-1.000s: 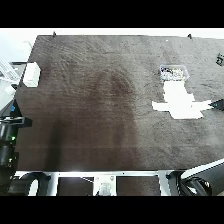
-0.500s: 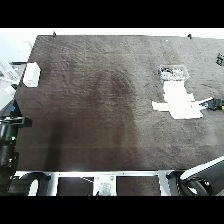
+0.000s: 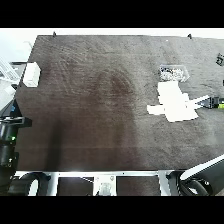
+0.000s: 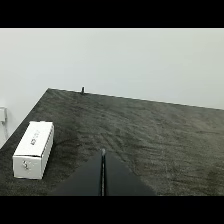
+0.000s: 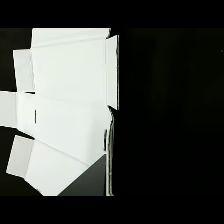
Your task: Fold the box and place the chain.
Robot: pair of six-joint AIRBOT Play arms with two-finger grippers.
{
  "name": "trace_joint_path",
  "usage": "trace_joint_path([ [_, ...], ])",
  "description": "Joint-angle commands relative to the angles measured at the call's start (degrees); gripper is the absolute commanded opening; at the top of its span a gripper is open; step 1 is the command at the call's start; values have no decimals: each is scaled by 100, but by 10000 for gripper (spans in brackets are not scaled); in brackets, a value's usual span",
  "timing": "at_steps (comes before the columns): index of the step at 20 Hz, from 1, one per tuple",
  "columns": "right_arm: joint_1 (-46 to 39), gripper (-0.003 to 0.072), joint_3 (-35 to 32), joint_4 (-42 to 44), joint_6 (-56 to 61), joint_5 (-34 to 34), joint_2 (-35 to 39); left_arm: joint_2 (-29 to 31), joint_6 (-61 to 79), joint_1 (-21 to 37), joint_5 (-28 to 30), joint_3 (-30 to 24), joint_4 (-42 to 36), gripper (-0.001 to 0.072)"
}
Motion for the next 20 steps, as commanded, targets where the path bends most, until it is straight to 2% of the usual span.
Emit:
trace_joint_path([
  [1,96,7,-310,411,197,133,140,-4,2,-2,2,0,2,21],
  [3,256,6,-879,560,142,131,409,-4,2,-2,2,0,2,21],
  [6,570,5,-2170,1169,-350,39,1019,-4,2,-2,2,0,2,21],
  [10,1128,4,-4162,1812,-732,-1217,1950,-4,2,-2,2,0,2,21],
  [14,2083,4,-6011,2691,-859,-2328,2905,-4,2,-2,0,0,2,21],
  [17,3091,4,-6601,3071,-861,-2778,3451,-4,2,-2,0,0,2,21],
  [20,4120,4,-6636,3576,-855,-3899,3735,-4,2,-2,2,0,2,21],
])
